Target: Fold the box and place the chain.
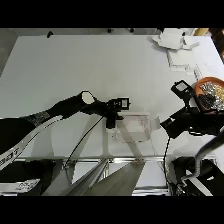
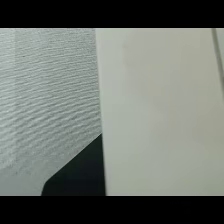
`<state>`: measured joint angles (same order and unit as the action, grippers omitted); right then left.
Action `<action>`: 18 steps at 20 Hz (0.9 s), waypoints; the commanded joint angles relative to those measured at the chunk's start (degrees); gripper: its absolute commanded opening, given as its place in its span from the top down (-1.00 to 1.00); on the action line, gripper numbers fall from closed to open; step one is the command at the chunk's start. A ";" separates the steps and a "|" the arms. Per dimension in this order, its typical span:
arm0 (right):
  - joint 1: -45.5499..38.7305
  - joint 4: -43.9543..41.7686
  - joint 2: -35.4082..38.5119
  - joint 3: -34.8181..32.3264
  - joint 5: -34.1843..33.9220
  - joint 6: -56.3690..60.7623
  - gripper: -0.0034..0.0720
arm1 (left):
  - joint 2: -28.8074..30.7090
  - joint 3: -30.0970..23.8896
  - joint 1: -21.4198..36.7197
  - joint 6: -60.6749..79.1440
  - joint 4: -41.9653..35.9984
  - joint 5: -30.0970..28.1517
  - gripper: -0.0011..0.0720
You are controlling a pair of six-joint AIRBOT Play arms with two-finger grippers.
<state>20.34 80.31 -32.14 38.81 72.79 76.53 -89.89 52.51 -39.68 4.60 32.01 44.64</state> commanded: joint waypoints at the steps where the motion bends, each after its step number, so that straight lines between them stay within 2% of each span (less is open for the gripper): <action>1: 0.07 -1.53 0.02 -0.90 -1.66 -11.96 -0.23 | -0.04 -0.04 -0.04 0.11 0.15 0.17 0.94; 4: 0.07 -9.92 -0.15 -5.46 -7.04 -28.96 -0.23 | -0.04 -0.04 -0.04 0.11 0.15 0.17 0.94; 6: 0.07 -14.38 -0.74 -8.76 -7.72 -37.24 -0.23 | -0.04 -0.04 -0.04 0.11 0.13 0.17 0.94; 11: 2.67 -14.40 -5.27 -14.82 -6.88 -50.58 -0.25 | -0.04 -0.04 -0.04 0.11 0.15 0.17 0.94; 12: 3.67 -14.23 -5.86 -15.67 -6.71 -53.31 -0.28 | -0.04 -0.07 -0.04 0.11 0.15 0.17 0.94; 14: 4.22 -12.81 -5.60 -18.14 -9.07 -57.09 -0.54 | -0.04 -0.04 -0.04 0.11 0.13 0.28 0.94; 16: 6.54 -11.54 -3.69 -21.42 -16.09 -57.09 -0.80 | -0.04 -0.04 -0.04 0.11 0.13 0.31 0.94; 18: 9.90 -11.21 -0.31 -25.38 -23.47 -57.18 -0.80 | -0.04 -0.04 -0.04 0.11 0.13 0.48 0.94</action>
